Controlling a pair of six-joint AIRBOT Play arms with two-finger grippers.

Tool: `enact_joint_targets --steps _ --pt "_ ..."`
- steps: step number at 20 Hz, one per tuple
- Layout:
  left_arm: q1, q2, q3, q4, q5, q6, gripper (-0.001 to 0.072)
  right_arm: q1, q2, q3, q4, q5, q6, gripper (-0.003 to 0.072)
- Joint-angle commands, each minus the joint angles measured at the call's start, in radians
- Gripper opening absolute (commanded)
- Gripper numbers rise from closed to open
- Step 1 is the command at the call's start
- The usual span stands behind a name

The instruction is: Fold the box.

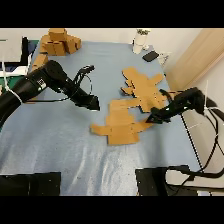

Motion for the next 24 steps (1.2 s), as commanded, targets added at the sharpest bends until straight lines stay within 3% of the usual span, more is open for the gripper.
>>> enact_joint_targets --steps 1,3,4,5,6,9,11,12,15,17,22,24 --pt "0.055 0.004 0.001 -0.04 -0.143 0.024 0.0541 0.172 0.075 -0.128 0.051 0.126 0.09 0.0001" --pt "0.108 0.005 0.001 -0.04 -0.206 0.033 0.0541 0.24 0.095 -0.166 0.041 0.172 0.099 0.0017" --pt "0.134 0.005 0.001 -0.041 -0.233 0.033 0.0541 0.262 0.092 -0.169 0.034 0.172 0.099 0.009" --pt "0.159 0.005 0.001 -0.042 -0.262 0.034 0.0542 0.275 0.087 -0.168 0.035 0.172 0.103 0.0237" --pt "0.185 0.005 0.001 -0.048 -0.294 0.037 0.0542 0.283 0.083 -0.167 0.035 0.174 0.115 0.0264" --pt "0.244 0.005 0.001 -0.087 -0.357 0.063 0.0542 0.286 0.069 -0.167 0.036 0.166 0.114 0.0261" --pt "0.274 0.005 0.0 -0.141 -0.381 0.085 0.0542 0.288 0.065 -0.167 0.055 0.135 0.072 0.006" --pt "0.285 0.005 -0.001 -0.162 -0.388 0.107 0.0542 0.294 0.065 -0.167 0.08 0.118 0.033 0.0004" --pt "0.296 0.003 -0.041 -0.167 -0.362 0.169 0.0542 0.343 0.079 -0.183 0.212 0.146 -0.124 0.0001" --pt "0.314 0.003 -0.103 -0.167 -0.343 0.214 0.0542 0.398 0.131 -0.233 0.26 0.245 -0.192 0.0001" --pt "0.442 0.003 -0.281 -0.201 -0.288 0.247 0.0542 0.519 0.304 -0.359 0.231 0.444 -0.227 0.0001" --pt "0.444 0.003 -0.353 -0.211 -0.223 0.272 0.0542 0.546 0.335 -0.377 0.217 0.462 -0.226 0.0001"
